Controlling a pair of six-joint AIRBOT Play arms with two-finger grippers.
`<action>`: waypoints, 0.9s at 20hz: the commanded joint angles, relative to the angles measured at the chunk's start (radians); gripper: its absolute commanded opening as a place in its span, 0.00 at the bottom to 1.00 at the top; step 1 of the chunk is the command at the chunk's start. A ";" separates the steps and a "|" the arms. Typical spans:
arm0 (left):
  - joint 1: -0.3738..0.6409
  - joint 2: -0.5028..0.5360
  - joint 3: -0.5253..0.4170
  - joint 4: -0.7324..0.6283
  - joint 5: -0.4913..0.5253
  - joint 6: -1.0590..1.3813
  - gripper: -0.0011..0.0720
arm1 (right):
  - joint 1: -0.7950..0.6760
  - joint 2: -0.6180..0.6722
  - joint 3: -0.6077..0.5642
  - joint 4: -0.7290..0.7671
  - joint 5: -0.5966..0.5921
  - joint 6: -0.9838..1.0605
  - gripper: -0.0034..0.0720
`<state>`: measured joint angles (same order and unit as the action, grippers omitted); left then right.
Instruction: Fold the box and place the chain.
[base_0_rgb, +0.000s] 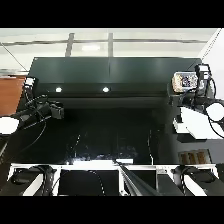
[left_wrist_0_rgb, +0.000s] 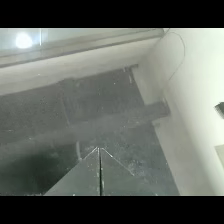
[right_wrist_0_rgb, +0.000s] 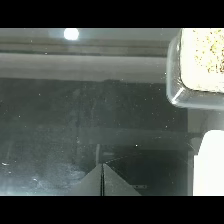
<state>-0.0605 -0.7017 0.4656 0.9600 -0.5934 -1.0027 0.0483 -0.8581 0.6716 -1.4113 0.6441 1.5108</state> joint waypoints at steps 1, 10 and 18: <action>0.001 -0.001 0.000 0.000 0.111 0.004 0.05 | 0.000 0.000 -0.001 0.008 -0.001 0.000 0.06; 0.000 0.000 0.000 -0.341 0.007 -0.073 0.99 | 0.000 0.000 -0.001 0.122 0.124 0.002 0.45; 0.001 0.006 0.000 -0.340 -0.186 -0.139 0.99 | -0.166 0.000 0.032 -0.335 0.143 0.338 1.00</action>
<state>-0.0593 -0.6960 0.4656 0.6281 -0.7250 -1.1225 -0.0208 -0.8581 0.6849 -1.5093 0.7738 1.6665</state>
